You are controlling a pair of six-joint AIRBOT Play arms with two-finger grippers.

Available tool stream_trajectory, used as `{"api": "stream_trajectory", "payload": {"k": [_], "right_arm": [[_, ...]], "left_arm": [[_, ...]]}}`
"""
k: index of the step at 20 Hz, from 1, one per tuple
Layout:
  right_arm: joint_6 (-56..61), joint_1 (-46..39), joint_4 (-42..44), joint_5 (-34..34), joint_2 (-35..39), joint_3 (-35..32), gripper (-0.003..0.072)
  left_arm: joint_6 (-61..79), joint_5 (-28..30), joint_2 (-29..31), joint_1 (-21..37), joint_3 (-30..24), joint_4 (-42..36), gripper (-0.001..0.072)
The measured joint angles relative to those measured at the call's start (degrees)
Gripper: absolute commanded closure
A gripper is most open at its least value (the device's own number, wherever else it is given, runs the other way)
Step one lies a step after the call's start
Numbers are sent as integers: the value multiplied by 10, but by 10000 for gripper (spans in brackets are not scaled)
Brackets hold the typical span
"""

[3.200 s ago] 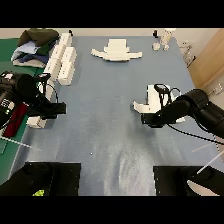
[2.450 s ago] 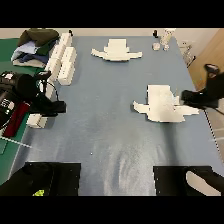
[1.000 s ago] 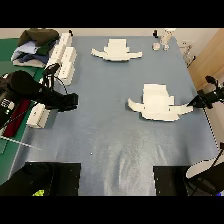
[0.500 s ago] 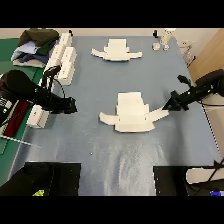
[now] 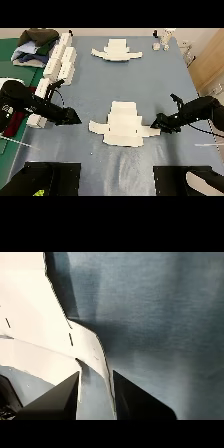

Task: Fold the box.

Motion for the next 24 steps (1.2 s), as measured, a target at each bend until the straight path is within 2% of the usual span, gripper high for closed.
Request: {"api": "stream_trajectory", "payload": {"k": [2,7,8,12,13,14,19,22,23,24], "right_arm": [[17,16,0,8,7,-9,367],[35,59,9,47,13,-16,448],[37,65,9,52,13,-16,532],[39,93,10,65,7,-17,537],[37,103,11,69,5,-17,575],[34,115,11,74,2,-17,686],[4,162,12,97,3,-17,687],[-35,198,9,102,31,-22,687],[-44,212,8,108,45,-28,687],[-52,225,5,116,60,-37,687]], "left_arm": [[7,0,0,2,-4,-9,306],[15,8,0,4,-8,-26,307],[16,8,0,4,-8,-30,307],[17,18,0,4,-9,-38,307],[17,23,0,4,-9,-40,307],[17,30,-1,4,-9,-41,307],[25,57,-24,7,-9,-40,307],[45,65,-54,11,-9,-38,302],[52,65,-66,11,-9,-37,251],[60,66,-79,11,-9,-37,144]]}}
